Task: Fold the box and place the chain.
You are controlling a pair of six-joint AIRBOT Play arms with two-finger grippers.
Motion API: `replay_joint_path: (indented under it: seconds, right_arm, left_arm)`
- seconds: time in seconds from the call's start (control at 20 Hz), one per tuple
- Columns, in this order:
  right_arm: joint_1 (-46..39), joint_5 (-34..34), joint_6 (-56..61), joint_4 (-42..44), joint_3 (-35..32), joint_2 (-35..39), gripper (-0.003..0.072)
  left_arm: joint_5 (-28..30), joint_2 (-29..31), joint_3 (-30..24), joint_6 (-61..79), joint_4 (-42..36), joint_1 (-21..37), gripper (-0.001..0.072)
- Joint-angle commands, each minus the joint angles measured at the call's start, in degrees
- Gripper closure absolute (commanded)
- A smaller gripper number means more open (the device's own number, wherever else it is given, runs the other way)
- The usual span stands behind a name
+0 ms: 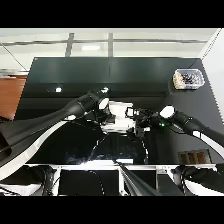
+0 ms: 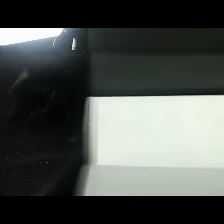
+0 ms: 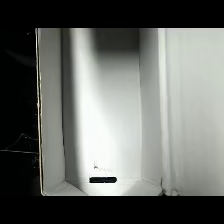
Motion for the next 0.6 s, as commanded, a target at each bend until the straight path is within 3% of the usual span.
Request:
replay_joint_path:
  seconds: [0.0,0.1,0.15,0.2,0.25,0.55]
  right_arm:
    - [0.0,0.0,-0.1,-0.1,0.0,0.0,0.0522]
    - [0.0,0.0,-0.1,-0.1,0.0,0.0,0.052]
    - [0.0,0.0,-0.1,0.0,0.0,0.0,0.0485]
    - [0.0,-0.3,0.4,0.1,0.0,0.0,0.0222]
    - [0.0,-1.0,1.9,0.0,0.0,0.0,0.0051]
    - [-1.5,1.6,9.2,-10.3,0.0,6.3,0.0046]
  left_arm:
    - [1.1,0.0,0.0,0.1,0.0,0.3,0.0684]
    - [1.5,0.0,0.0,0.1,0.0,0.3,0.0684]
    - [1.4,0.0,0.0,0.1,0.0,0.3,0.0684]
    - [1.4,0.0,0.0,0.1,0.0,0.3,0.0684]
    - [1.4,0.0,0.0,0.1,0.0,0.3,0.0684]
    - [1.4,0.0,0.0,0.1,-0.2,0.3,0.0684]
